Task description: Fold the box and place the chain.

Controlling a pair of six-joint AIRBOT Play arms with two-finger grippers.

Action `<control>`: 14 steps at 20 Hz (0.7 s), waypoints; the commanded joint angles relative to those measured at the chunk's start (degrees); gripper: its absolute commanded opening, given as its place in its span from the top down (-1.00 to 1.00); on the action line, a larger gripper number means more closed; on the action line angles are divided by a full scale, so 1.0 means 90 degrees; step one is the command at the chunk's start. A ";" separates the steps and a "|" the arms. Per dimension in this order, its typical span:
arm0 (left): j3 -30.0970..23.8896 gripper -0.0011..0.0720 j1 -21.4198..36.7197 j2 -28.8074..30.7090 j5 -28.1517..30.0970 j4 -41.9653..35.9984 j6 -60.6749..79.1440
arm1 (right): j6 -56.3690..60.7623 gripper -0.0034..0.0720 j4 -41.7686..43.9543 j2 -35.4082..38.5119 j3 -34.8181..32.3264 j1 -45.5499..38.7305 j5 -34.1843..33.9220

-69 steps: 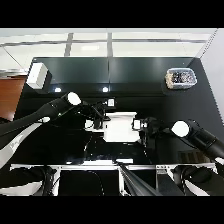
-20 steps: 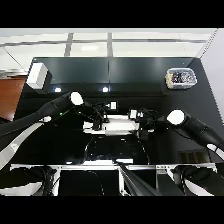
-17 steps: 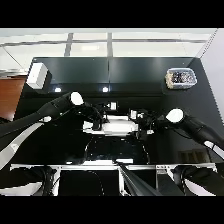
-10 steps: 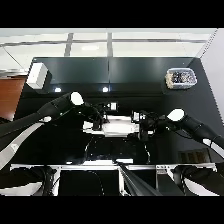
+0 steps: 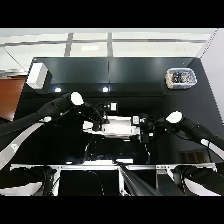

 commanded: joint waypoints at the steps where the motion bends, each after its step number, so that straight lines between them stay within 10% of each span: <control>1: 0.0007 0.91 0.0000 -0.0002 0.0012 -0.0007 0.0000 | 0.0245 -0.74 -0.0277 -0.0027 -0.0007 0.0180 -0.0233; 14: 0.0007 0.91 0.0000 -0.0002 0.0012 -0.0024 0.0000 | 0.0629 -0.74 -0.0505 -0.0049 -0.0005 0.0231 -0.0469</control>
